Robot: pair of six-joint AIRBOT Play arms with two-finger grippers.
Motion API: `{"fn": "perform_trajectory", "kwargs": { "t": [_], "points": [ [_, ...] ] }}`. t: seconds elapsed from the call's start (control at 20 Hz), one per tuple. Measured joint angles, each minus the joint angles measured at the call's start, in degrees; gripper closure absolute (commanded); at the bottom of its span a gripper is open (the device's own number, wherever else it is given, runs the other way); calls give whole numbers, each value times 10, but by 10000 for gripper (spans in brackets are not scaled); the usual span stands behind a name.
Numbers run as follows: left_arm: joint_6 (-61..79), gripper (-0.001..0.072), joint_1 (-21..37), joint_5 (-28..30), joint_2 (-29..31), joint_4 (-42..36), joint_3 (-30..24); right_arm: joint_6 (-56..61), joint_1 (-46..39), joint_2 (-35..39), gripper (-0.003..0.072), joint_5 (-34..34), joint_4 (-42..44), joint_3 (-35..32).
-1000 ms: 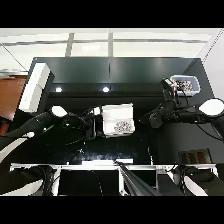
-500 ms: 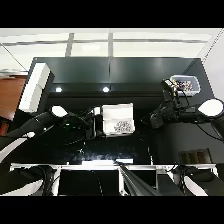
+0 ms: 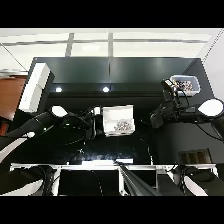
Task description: Fold the box and place the chain.
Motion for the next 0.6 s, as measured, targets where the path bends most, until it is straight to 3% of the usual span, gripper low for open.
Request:
{"fn": "perform_trajectory", "kwargs": {
  "t": [0.15, 0.35, 0.4, 0.5, 0.6],
  "points": [
    [0, 359, 0, 0, 0, 0, 0, 5, 0, 0, 151, -6, 0, 2],
    [1, 358, 0, 0, 0, 0, 0, 35, 2, -9, 146, -63, -23, 38],
    [1, 358, 0, 0, 0, 0, 0, 42, 5, -19, 129, -76, -36, 55],
    [1, 358, 0, 0, 0, 0, 0, 49, 19, -54, -33, -93, -65, 97],
    [1, 358, 0, 0, 0, 0, 0, 46, 35, -99, -34, -102, -84, 142]
  ]
}}
